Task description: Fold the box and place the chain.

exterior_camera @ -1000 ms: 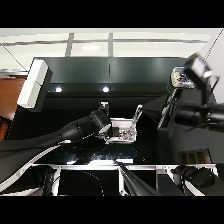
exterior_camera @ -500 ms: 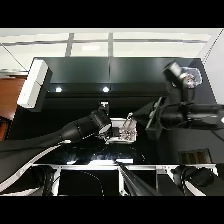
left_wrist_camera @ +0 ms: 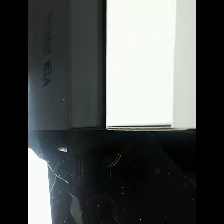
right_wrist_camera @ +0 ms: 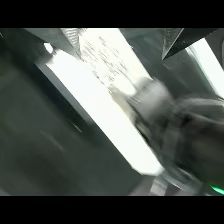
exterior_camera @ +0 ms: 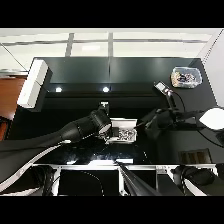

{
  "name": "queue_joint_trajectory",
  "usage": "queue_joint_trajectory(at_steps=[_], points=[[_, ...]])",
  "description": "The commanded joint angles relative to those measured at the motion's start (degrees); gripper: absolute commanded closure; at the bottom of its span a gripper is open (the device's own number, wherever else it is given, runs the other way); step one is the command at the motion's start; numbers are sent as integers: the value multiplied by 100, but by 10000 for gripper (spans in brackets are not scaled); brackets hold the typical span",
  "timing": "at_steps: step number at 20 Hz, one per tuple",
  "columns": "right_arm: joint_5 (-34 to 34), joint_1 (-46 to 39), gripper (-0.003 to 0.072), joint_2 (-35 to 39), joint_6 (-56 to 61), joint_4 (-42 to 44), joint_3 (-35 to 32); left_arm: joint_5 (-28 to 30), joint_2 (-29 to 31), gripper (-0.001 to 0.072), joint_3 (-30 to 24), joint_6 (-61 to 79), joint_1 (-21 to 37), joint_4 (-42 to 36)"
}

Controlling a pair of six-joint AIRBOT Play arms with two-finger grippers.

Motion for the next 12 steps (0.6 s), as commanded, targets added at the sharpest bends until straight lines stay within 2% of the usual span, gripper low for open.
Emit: queue_joint_trajectory(at_steps=[1,4,5,6,7,9,12], points=[[476,-769,112,-4,-92,-623,-520,-4,-4,679,2,2,2,0],[-800,-778,110,-4,-1364,-44,-1685,-4,-4,678,2,2,2,0],[-1237,-693,20,-9,-1902,138,-1954,-2,-4,678,2,2,2,0],[-1582,-590,-22,-13,-2345,232,-2122,-2,-4,678,2,2,2,0],[-1899,-463,-23,-15,-2857,236,-2243,-2,-4,678,2,2,2,0],[-2245,-197,-21,-50,-4232,267,-2326,-2,-4,678,2,2,2,0],[-2396,0,-14,-535,-5508,1174,-2323,2,-4,678,2,2,2,0]])
